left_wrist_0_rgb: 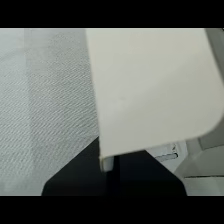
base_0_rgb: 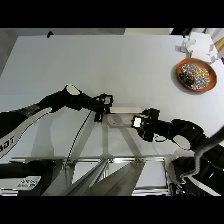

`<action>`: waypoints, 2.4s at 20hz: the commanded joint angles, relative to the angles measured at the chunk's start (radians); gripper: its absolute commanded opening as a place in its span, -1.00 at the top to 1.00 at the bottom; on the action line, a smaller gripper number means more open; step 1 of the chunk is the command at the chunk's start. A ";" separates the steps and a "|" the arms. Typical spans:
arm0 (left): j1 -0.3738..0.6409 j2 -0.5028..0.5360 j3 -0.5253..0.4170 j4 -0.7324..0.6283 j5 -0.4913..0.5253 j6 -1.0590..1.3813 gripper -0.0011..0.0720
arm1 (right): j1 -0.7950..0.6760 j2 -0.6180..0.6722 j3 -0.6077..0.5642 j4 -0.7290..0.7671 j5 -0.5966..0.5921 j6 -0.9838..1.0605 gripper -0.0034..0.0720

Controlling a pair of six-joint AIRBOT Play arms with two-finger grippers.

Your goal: Fold the box and place the chain.

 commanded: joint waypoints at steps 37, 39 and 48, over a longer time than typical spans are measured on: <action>0.000 0.000 0.000 0.000 0.000 0.001 0.94 | -0.486 -0.337 0.045 0.938 0.266 -1.143 -0.86; 0.000 0.000 0.000 0.000 0.000 0.001 0.94 | -0.486 -0.378 0.070 0.961 0.280 -1.166 -0.86; 0.000 0.000 0.000 0.000 0.000 0.001 0.94 | -0.492 -0.484 0.101 0.943 0.331 -1.245 -0.85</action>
